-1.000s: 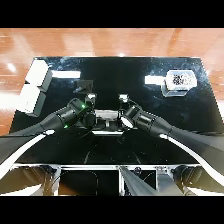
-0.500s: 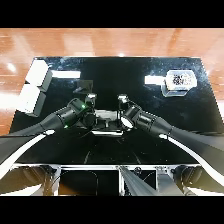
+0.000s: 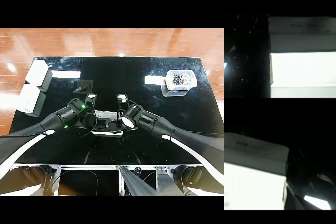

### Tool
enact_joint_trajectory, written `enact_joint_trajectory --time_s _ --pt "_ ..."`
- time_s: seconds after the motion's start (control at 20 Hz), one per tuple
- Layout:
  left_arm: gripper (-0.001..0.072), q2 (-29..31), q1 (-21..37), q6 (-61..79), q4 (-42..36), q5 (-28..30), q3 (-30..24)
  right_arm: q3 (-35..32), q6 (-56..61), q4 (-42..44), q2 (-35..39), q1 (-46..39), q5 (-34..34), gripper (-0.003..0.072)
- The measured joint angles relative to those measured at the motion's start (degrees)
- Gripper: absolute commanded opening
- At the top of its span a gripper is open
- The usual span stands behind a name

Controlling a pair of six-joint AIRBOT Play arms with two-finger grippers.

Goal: Fold the box and place the chain.

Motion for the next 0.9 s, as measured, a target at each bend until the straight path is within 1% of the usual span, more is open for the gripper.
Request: enact_joint_trajectory --time_s 0.2,0.35,0.45,0.55,0.6,0.7,0.85,0.9 --pt "0.0022 0.00 0.00 0.00 0.00 0.02 0.00 -0.44 -4.13 -2.36 6.29 1.44 8.50 0.0568" --pt "0.0022 0.00 0.00 0.00 0.00 0.02 0.00 -1.49 -5.31 -4.31 13.79 2.38 14.73 0.0568" --pt "0.0022 0.00 0.00 -0.02 0.00 0.04 0.00 -2.19 -5.18 -7.34 19.45 2.34 18.14 0.0568" --pt "0.0022 0.00 0.00 -0.02 0.00 0.02 0.00 -2.58 -4.72 -12.28 24.15 0.07 21.24 0.0568" --pt "0.0022 0.00 0.00 -0.04 0.00 0.04 0.00 -2.71 -4.74 -14.67 25.77 -2.58 22.23 0.0568" --pt "0.0022 0.00 0.00 -0.04 0.00 0.04 0.00 -2.86 -5.86 -17.64 27.52 -10.51 21.22 0.0567" --pt "0.0022 0.00 0.00 -0.07 0.00 0.00 0.00 -2.91 -8.92 -18.08 26.64 -26.49 12.55 0.0567" --pt "0.0022 0.00 0.00 -0.07 0.00 0.00 0.00 -2.62 -9.92 -17.25 25.20 -32.37 9.25 0.0549"
